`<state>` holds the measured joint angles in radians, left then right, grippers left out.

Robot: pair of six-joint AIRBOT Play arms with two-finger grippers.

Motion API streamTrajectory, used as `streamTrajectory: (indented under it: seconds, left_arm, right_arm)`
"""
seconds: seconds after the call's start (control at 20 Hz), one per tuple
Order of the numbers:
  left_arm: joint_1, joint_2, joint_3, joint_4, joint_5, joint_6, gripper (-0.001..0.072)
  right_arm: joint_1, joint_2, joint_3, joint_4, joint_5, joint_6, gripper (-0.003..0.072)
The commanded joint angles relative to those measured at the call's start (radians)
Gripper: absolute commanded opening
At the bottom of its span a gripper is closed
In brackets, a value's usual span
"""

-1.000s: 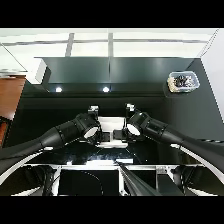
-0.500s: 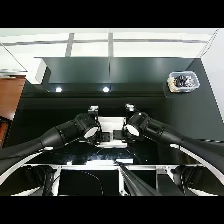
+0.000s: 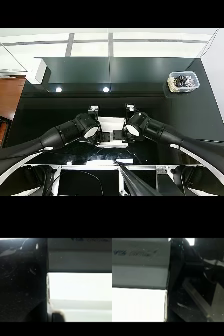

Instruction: Fold the box and place the chain.

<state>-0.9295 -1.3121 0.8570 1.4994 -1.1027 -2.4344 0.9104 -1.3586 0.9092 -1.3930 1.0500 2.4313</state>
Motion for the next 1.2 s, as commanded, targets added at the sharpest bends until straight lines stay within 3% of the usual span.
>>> streamTrajectory:
  seconds: [0.0,0.1,0.15,0.2,0.4,0.6,0.9,1.0,1.15]
  left_arm:
    - [0.0,0.0,0.001,0.001,-0.002,0.0,0.0025]
    - [0.0,0.0,0.001,0.001,-0.002,0.0,0.0025]
    - [0.0,0.0,0.001,0.001,-0.002,0.0,0.0025]
    - [0.0,0.0,0.001,0.001,-0.002,0.0,0.0025]
    - [0.0,0.0,0.001,0.001,-0.002,0.0,0.0025]
    - [0.0,0.0,0.0,0.002,-0.008,0.0,0.0025]
    - [0.0,0.0,0.0,0.003,-0.007,0.0,0.0024]
    - [0.0,0.0,0.0,0.003,-0.006,0.0,0.0025]
    - [0.0,0.0,0.0,0.003,-0.006,0.0,0.0025]
  right_arm:
    - [0.001,0.0,0.0,-0.011,0.0,-0.002,0.0013]
    - [0.0,0.001,0.0,-0.027,-0.001,-0.002,0.0045]
    - [-0.002,0.002,0.0,-0.027,-0.004,-0.002,0.0281]
    - [-0.002,0.002,0.001,-0.026,-0.002,-0.003,0.0382]
    - [-0.002,0.043,0.0,-0.027,0.005,-0.098,0.0382]
    - [-0.004,0.166,0.0,-0.086,0.058,-0.195,0.0382]
    - [-0.058,0.424,0.0,-0.607,0.335,-0.259,0.0382]
    - [-0.181,0.449,0.0,-0.736,0.324,-0.29,0.0381]
    - [-0.482,0.444,-0.016,-0.753,0.097,-0.323,0.0381]
